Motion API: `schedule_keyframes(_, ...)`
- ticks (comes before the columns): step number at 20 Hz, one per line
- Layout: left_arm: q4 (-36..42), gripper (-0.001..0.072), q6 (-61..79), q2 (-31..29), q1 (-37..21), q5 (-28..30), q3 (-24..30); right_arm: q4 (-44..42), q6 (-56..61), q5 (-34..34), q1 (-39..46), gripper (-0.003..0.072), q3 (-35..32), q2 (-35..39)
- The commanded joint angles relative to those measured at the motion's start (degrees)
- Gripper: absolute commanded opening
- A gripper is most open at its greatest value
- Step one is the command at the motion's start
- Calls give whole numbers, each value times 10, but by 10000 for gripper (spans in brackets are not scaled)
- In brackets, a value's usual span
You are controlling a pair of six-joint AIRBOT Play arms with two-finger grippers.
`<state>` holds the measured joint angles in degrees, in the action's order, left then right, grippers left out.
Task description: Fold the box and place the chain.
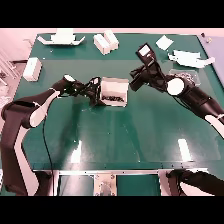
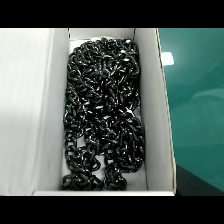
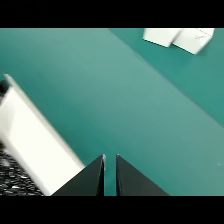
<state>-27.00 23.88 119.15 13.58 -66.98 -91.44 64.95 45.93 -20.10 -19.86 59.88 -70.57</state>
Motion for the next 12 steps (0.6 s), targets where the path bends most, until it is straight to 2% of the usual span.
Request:
schedule_keyframes(1, 0, 396, 0, 0, 0, -1, 0, -7, -39, 14, 30, 101, 1, -6)
schedule_keyframes(5, 0, 396, 0, 0, 0, -1, 0, -110, -130, -23, 55, 78, 1, -21)
schedule_keyframes(8, 0, 396, 0, 0, 0, -1, 0, -254, -244, -40, 96, 78, 1, -41)
schedule_keyframes(11, 0, 396, 0, 0, 0, -1, 0, -419, -356, -175, 162, 77, 36, -87)
schedule_keyframes(12, 0, 396, 0, 0, 0, -1, 0, -445, -367, -215, 180, 77, 56, -110)
